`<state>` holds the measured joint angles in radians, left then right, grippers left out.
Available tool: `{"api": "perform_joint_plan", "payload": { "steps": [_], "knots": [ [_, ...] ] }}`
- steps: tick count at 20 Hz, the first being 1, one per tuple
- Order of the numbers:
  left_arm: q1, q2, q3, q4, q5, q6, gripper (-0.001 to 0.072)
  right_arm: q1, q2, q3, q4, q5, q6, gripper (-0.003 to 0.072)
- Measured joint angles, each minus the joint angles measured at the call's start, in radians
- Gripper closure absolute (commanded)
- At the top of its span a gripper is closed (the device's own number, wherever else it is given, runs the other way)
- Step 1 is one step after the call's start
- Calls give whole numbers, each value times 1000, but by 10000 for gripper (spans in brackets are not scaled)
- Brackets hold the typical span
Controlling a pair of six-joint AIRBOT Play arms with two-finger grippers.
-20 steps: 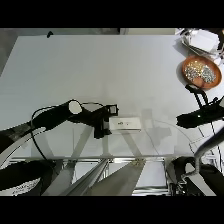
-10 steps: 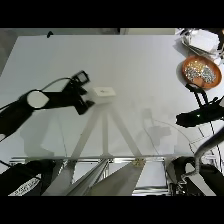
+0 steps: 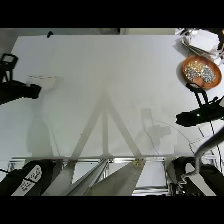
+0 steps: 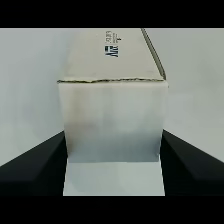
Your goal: Fold the box and place the chain.
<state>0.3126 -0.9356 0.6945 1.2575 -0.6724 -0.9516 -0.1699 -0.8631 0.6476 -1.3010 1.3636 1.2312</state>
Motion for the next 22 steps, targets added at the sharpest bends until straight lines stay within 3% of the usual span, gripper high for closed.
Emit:
{"api": "perform_joint_plan", "payload": {
  "steps": [4,12,13,14,15,17,22],
  "knots": [
    [128,3,-19,37,-34,-70,711,0,0,0,0,-11,-1,671],
    [176,4,-201,188,-83,-179,706,0,0,0,0,-22,-6,671],
    [177,4,-213,196,-91,-184,643,0,0,0,0,-25,-8,671],
    [178,4,-221,203,-104,-188,414,0,0,0,0,-27,-8,671],
    [178,4,-227,206,-114,-193,56,0,0,0,0,-31,-8,671],
    [179,4,-235,217,-142,-194,17,0,0,0,0,-37,-9,671],
    [164,56,-240,218,-126,-200,18,0,0,0,0,-44,-9,671]
  ]
}}
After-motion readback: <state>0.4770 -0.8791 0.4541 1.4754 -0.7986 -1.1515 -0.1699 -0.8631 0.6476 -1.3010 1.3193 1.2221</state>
